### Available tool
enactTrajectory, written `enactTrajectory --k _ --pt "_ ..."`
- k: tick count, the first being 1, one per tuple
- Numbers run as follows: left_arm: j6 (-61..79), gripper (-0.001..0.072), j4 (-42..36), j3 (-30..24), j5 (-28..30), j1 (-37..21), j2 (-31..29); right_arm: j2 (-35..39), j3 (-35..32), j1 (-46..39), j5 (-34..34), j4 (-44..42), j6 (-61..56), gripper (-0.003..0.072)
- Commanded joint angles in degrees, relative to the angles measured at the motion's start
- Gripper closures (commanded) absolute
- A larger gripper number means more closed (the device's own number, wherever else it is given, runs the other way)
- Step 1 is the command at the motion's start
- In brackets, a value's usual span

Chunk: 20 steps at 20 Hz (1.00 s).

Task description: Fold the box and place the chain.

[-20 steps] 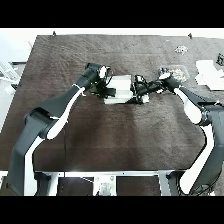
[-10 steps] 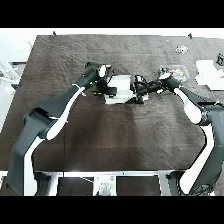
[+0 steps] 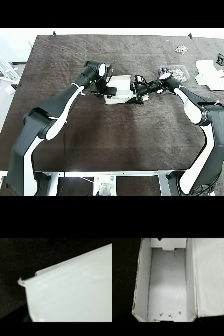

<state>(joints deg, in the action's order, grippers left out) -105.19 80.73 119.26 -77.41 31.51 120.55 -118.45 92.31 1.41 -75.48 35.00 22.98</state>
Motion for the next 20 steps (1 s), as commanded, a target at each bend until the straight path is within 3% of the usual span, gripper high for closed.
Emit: enactTrajectory --k 1,12,13,14,17,18,20 --pt "-0.68 0.0221 1.86 0.04 -0.55 0.26 0.68 0.02 0.02 0.07 -0.02 -0.04 -0.02 0.0109" --pt "0.28 0.0226 5.01 0.35 -0.9 1.09 2.34 0.02 0.02 0.07 -0.02 -0.04 -0.02 0.0109" --pt "0.68 0.0409 5.01 0.35 -0.59 1.09 2.34 0.02 0.02 0.07 -0.02 -0.02 0.0 0.0109" --pt "0.7 0.0492 5.01 0.35 -0.31 1.09 2.36 0.02 0.02 0.07 -0.02 -0.02 -0.02 0.0109" --pt "0.9 0.0498 5.01 0.35 0.52 1.09 2.36 0.02 0.02 0.07 -0.02 -0.04 -0.02 0.0109" --pt "1.05 0.0677 4.98 0.35 0.92 1.09 2.34 0.02 0.02 0.07 -0.02 -0.04 0.0 0.0109" --pt "1.33 0.0691 4.98 0.35 1.33 1.09 2.34 0.02 0.02 0.07 0.0 -0.04 -0.02 0.0109"
